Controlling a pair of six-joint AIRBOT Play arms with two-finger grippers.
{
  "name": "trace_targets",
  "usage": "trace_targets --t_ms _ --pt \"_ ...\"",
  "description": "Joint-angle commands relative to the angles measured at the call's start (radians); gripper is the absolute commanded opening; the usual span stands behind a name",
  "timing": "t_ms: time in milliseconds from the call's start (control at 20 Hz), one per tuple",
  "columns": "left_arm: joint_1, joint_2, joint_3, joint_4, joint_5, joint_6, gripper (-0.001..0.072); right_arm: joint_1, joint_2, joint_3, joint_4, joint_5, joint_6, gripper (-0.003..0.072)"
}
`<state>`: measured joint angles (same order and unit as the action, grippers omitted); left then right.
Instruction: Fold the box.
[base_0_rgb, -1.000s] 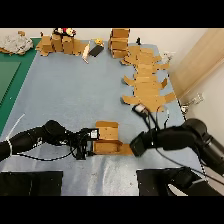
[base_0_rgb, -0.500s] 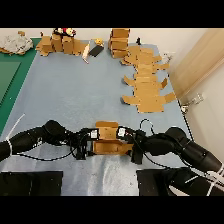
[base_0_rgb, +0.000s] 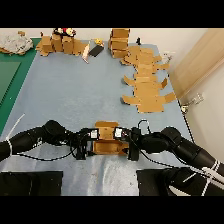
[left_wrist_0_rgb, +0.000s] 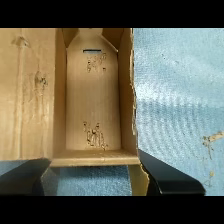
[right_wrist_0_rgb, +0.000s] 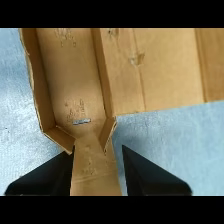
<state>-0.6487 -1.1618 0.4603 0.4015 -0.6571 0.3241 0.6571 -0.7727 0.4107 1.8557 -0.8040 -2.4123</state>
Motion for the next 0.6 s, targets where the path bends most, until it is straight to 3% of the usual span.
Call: trace_targets --t_ms 0,200,300,550 --pt "0.0 0.0 0.0 0.0 0.0 0.0 0.0529 0.002 -0.008 -0.001 0.027 0.029 -0.06 0.0446" --pt "0.0 0.0 0.0 0.0 0.0 0.0 0.0529 0.006 -0.019 -0.001 0.101 0.036 -0.088 0.0434" --pt "0.0 0.0 0.0 0.0 0.0 0.0 0.0529 0.006 -0.019 -0.001 0.129 0.034 -0.146 0.0316" --pt "0.0 0.0 0.0 0.0 0.0 0.0 0.0529 0.027 -0.019 -0.001 0.141 0.029 -0.166 0.0213"
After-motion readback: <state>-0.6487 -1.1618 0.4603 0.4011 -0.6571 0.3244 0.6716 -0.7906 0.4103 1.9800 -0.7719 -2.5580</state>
